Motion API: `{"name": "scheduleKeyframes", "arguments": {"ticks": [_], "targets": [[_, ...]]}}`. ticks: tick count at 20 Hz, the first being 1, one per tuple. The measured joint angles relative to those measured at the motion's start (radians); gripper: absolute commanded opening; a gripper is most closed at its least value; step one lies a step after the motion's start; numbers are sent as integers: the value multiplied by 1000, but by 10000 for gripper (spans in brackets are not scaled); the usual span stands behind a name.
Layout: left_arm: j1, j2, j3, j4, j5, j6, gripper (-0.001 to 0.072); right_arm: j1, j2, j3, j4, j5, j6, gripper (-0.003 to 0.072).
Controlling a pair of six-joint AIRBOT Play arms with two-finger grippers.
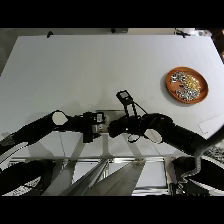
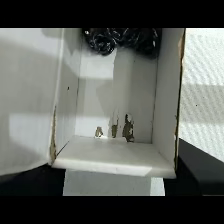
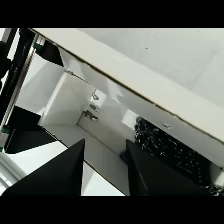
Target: Fold the box and place the chain.
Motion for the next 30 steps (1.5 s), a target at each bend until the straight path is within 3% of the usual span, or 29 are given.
{"name": "scheduleKeyframes", "arguments": {"ticks": [5,12,13,15,19,24,27,30], "targets": [[0,0,0,0,0,0,155,-39,43,41,-5,122,-5,301],[0,0,0,0,0,0,155,-272,228,69,-114,622,-255,305],[0,0,0,0,0,0,155,-302,235,62,-132,648,-340,362],[0,0,0,0,0,0,155,-339,227,35,-133,643,-526,528],[0,0,0,0,0,0,155,-360,110,-15,-98,550,-801,533],[0,0,0,0,0,0,155,-337,-77,-30,-67,486,-912,532],[0,0,0,0,0,0,155,-330,-134,-30,-45,478,-928,485],[0,0,0,0,0,0,155,-328,-156,-30,-39,465,-939,226]]}}
